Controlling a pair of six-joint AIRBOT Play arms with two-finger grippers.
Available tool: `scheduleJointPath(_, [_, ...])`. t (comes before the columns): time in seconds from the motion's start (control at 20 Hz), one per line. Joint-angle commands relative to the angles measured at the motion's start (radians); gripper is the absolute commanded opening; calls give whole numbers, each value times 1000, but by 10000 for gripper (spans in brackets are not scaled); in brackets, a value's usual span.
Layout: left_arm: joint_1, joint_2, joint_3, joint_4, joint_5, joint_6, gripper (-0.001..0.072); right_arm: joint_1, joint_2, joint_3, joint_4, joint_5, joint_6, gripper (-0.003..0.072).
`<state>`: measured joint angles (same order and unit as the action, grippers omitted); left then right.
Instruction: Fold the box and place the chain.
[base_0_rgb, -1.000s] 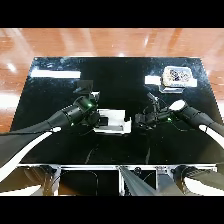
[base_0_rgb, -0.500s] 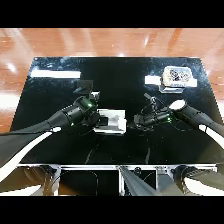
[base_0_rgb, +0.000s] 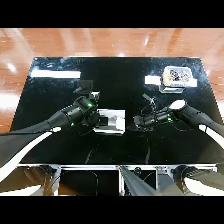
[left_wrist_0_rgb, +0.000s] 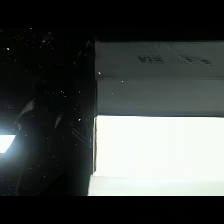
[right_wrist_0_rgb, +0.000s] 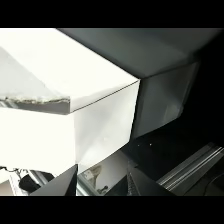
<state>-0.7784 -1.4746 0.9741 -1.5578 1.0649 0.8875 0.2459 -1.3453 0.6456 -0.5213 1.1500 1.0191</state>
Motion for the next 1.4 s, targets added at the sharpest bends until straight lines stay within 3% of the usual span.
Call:
scheduleJointPath(0.0, [-1,0,0,0,0,0,26,1,1,0,15,17,-11,401])
scheduleJointPath(0.4, [-1,0,0,0,1,0,26,6,1,55,25,8,1,401])
scheduleJointPath(0.55, [-1,0,0,1,0,0,26,66,1,81,-121,-80,179,401])
scheduleJointPath(0.95, [-1,0,0,0,1,0,26,241,0,171,-253,-224,295,402])
scheduleJointPath(1.35, [-1,0,0,1,0,0,26,385,0,297,-741,-210,850,400])
